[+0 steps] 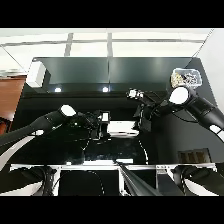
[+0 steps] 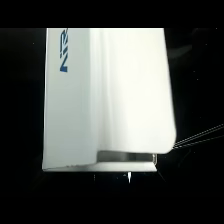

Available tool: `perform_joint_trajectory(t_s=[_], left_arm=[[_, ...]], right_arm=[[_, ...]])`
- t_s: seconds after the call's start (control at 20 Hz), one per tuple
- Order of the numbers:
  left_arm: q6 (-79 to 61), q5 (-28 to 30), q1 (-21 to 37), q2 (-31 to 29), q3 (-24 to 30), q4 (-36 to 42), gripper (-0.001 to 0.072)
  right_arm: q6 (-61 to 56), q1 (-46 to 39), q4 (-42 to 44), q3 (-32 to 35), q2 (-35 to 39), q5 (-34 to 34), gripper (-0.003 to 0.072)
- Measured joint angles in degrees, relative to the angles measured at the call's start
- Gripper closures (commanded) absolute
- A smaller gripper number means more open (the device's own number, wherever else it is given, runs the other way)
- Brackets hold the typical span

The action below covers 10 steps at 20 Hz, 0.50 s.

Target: Fold the box and place the chain.

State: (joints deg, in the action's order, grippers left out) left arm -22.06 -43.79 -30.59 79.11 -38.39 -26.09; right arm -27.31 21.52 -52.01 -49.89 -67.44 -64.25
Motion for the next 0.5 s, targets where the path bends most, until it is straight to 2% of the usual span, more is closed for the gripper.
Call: perform_joint_trajectory(t_s=[0.05,0.1,0.25,0.3,0.5], left_arm=[[0.00,0.00,0.00,0.00,0.00,0.00,0.0245],[0.00,0.00,0.00,0.00,0.00,0.00,0.0245],[0.02,0.02,0.00,0.00,0.00,0.00,0.0245],[0.02,0.02,0.00,0.00,0.00,0.00,0.0245],[0.00,0.02,0.00,0.00,0.00,0.00,0.0245]], right_arm=[[0.22,0.09,-0.07,0.04,-0.07,0.20,0.0144],[0.50,0.09,-0.07,0.07,-0.13,0.33,0.0235],[1.09,0.11,-0.26,0.13,-0.22,-0.13,0.0280],[1.22,0.11,-0.33,0.13,-0.22,-0.50,0.0322],[1.40,0.11,-0.52,0.13,-0.22,-1.70,0.0320]])
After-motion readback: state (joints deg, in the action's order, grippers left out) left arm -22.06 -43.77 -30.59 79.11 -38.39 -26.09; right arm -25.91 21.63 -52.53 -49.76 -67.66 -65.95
